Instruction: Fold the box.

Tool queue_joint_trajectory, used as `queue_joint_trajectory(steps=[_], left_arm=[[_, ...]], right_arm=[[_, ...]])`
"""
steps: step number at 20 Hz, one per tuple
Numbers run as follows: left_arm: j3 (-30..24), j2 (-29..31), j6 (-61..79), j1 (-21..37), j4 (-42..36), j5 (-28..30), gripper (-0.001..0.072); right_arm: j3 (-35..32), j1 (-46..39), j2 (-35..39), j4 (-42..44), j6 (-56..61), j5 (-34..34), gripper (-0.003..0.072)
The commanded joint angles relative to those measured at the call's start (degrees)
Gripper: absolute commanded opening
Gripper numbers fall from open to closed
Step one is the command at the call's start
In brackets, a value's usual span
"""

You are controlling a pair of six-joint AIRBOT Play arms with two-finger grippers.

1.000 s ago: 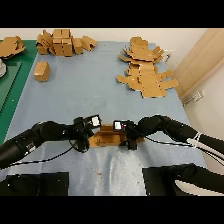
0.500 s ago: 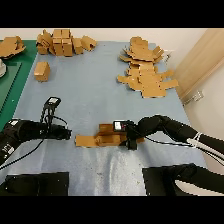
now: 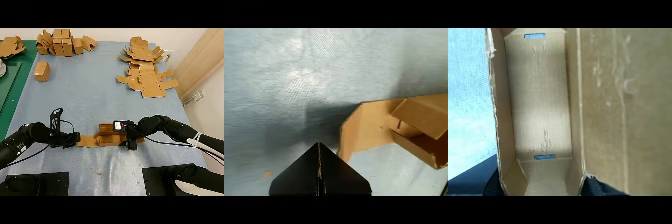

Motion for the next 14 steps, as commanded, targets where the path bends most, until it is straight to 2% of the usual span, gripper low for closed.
queue_joint_trajectory(steps=[1, 6, 12, 14], left_arm=[[-0.17, -2.51, -0.74, -3.28, -4.13, 2.64, 0.0012], [-0.17, -4.07, 0.83, -7.28, -9.14, 9.07, 0.0012], [-0.83, -4.07, 0.81, -8.57, -9.75, 9.18, 0.0012], [-0.83, -3.89, 2.47, -8.55, -12.07, 9.25, 0.0012]], right_arm=[[-0.04, 0.00, -0.04, 0.28, 0.02, -0.07, 0.0503], [-0.04, 0.00, -0.04, 0.33, 0.04, -0.42, 0.0504], [-0.04, 0.00, -0.04, 0.46, 0.04, -0.52, 0.0504], [-0.04, 0.00, -0.04, 0.46, 0.04, -0.52, 0.0504]])
